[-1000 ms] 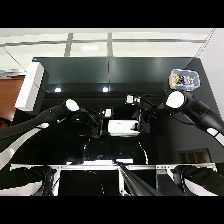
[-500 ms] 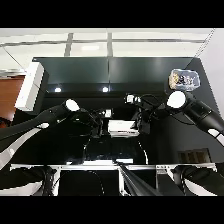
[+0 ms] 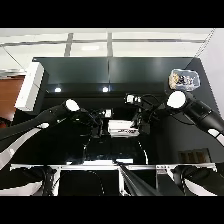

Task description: Fold the box and place the chain.

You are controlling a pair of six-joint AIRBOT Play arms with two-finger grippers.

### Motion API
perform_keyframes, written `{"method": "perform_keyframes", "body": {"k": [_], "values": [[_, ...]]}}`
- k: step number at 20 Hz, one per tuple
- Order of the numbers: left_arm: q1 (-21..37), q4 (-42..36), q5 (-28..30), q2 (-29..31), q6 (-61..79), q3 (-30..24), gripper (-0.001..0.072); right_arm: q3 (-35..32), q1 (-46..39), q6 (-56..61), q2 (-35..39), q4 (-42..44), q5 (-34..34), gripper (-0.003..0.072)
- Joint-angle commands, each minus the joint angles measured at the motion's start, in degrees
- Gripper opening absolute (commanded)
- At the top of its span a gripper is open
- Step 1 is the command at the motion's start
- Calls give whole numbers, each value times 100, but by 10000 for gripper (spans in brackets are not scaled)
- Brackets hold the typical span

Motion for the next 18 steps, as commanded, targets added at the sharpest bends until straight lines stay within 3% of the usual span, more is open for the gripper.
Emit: {"method": "perform_keyframes", "body": {"k": [1, 17, 18], "values": [[0, 0, 4, -4, 2, -4, 457, -9, 2, -2, 0, -20, 94, 298], [0, 0, 4, -4, 2, -4, 457, -114, 2, 0, 0, -4, 297, 298], [0, 0, 4, -4, 2, -4, 457, -114, 2, 0, 0, -4, 315, 332]]}}
